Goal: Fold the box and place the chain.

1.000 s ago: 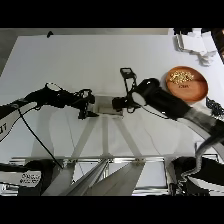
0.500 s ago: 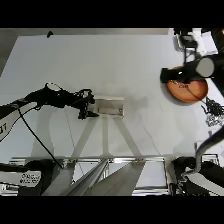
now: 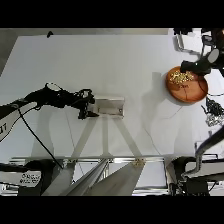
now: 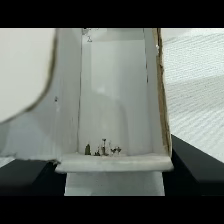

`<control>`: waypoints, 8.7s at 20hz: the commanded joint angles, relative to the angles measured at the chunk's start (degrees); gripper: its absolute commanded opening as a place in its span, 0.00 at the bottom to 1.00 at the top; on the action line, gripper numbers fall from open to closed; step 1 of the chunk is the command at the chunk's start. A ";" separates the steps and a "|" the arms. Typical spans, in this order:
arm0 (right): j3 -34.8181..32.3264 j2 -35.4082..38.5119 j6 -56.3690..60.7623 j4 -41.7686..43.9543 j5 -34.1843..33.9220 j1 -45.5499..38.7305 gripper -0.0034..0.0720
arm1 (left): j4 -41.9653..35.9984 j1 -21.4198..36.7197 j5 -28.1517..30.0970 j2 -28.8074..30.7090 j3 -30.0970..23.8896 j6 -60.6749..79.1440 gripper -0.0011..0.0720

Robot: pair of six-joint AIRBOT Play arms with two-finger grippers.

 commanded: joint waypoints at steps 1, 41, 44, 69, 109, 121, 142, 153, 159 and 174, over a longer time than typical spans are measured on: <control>5.35 -9.55 -1.22 0.70 0.04 -0.66 1.00 | 0.00 0.02 0.02 0.00 0.07 0.00 0.27; -15.89 20.33 -15.58 21.57 15.58 49.96 0.06 | -0.02 0.02 0.02 0.00 0.07 0.00 0.27; -15.19 18.08 -19.15 26.51 8.68 51.91 0.06 | -0.02 0.02 0.04 0.00 0.07 -0.02 0.27; -16.33 22.60 -4.81 16.76 13.57 24.44 0.91 | 0.00 0.02 0.02 0.00 0.07 0.00 0.27; -14.64 23.30 -0.74 9.99 24.50 43.36 0.06 | -0.02 0.02 0.02 0.00 0.07 0.00 0.27; -10.91 20.87 -9.88 27.63 3.93 49.57 0.06 | 0.00 0.02 0.02 0.00 0.07 0.00 0.27; -10.93 14.88 -20.90 25.46 2.60 49.57 0.06 | -0.02 0.02 0.02 0.00 0.07 0.00 0.27; -0.35 9.38 -36.39 30.69 12.66 36.98 0.49 | 0.00 0.02 0.02 0.00 0.07 0.00 0.27; -0.15 -1.20 -54.90 51.04 24.72 34.91 0.52 | 0.00 0.02 0.02 0.00 0.07 0.00 0.27; -17.51 8.70 -74.05 44.76 -5.35 45.16 0.51 | 0.00 0.02 0.02 0.00 0.07 0.00 0.27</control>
